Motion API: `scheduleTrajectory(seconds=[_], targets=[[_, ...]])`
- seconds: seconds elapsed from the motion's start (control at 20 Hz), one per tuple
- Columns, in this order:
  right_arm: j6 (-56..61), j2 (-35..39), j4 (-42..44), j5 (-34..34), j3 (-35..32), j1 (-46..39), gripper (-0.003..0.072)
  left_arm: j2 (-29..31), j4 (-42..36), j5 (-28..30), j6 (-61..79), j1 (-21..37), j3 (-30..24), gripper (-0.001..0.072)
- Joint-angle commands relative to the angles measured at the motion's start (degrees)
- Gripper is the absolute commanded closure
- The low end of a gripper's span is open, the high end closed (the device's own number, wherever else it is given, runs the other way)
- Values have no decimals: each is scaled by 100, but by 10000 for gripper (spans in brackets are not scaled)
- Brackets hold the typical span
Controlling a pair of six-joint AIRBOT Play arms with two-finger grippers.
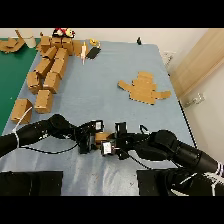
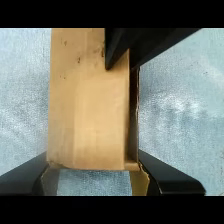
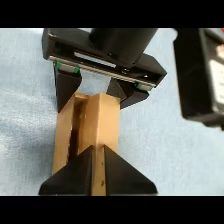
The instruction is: Fold the box.
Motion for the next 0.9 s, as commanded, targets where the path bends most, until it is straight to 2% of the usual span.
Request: scheduleTrajectory(seconds=[0.0,0.65,0.75,0.85], targets=[[0,-26,-11,-92,-2,-2,584,0,0,7,2,2,-2,205],[2,-221,544,-396,-4,-2,583,0,0,7,2,2,-2,205],[85,-83,544,-391,61,-2,582,0,0,7,2,2,-2,205],[640,249,531,-422,188,-7,580,0,0,7,2,2,-2,205]])
